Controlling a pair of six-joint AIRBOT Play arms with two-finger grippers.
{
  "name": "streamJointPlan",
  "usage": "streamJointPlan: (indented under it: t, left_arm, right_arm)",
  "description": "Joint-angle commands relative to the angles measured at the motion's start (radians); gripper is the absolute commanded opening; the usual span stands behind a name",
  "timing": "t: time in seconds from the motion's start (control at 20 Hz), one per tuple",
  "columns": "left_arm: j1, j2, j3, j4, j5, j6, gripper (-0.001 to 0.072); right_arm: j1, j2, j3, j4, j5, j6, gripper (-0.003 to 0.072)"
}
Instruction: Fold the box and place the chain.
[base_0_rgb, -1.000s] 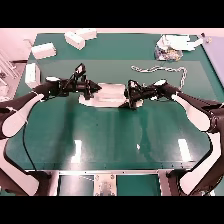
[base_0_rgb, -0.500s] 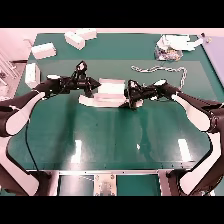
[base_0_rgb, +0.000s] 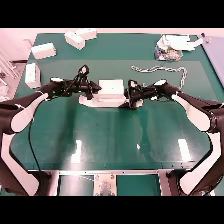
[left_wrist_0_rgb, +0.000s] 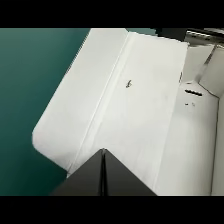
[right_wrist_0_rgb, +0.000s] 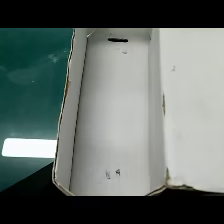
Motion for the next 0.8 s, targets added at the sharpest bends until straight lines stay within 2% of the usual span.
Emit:
streamJointPlan:
  t: [0.0,0.25,0.35,0.5,0.65,0.75]
  left_arm:
    - [-0.008,-0.003,0.000,0.045,-0.009,-0.024,0.0018]
    - [-0.008,-0.001,0.006,0.048,0.000,-0.001,0.0018]
    - [-0.006,0.007,0.035,0.050,-0.017,0.005,0.0019]
    - [0.007,0.055,0.067,0.057,-0.043,0.003,0.0019]
    - [0.032,0.121,0.067,0.146,-0.092,0.002,0.0020]
    - [0.053,0.162,0.067,0.247,-0.176,0.001,0.0021]
  right_arm:
    - [0.001,0.000,0.000,0.000,0.000,0.000,0.0574]
    - [0.001,0.000,0.000,0.000,0.000,0.000,0.0574]
    - [0.001,0.000,0.000,0.000,0.000,0.000,0.0574]
    - [0.001,0.000,0.000,0.000,0.000,0.000,0.0574]
    - [0.001,0.000,0.000,0.000,0.000,0.000,0.0574]
    - [0.001,0.000,0.000,0.000,0.000,0.000,0.0574]
